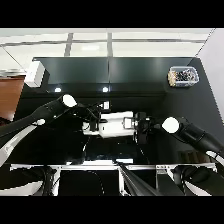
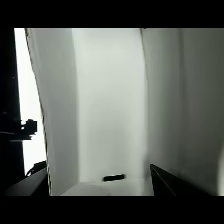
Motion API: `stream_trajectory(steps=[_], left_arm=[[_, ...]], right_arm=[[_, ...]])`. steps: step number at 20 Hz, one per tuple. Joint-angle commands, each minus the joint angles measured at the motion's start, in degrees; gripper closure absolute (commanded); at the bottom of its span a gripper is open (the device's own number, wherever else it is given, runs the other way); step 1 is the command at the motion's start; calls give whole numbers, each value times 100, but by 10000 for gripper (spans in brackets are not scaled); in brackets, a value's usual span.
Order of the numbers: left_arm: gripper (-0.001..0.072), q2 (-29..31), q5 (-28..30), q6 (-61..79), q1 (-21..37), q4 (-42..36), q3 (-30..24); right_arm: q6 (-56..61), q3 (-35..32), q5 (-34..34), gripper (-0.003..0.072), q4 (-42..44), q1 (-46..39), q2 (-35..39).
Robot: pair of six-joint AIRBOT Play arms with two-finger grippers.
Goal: Fold the box and place the chain.
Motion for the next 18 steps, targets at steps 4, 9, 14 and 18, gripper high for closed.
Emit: stream_trajectory(steps=[4,9,14,18], left_arm=[[685,-4,7,7,0,-4,4],[685,-4,2,7,0,-7,4],[685,-4,0,7,0,-7,4],[685,-4,-17,7,0,-7,7]], right_arm=[[24,286,-22,20,61,-424,105],[24,286,247,20,138,-588,105],[22,284,254,20,240,-595,101],[20,284,256,20,299,-605,98]])
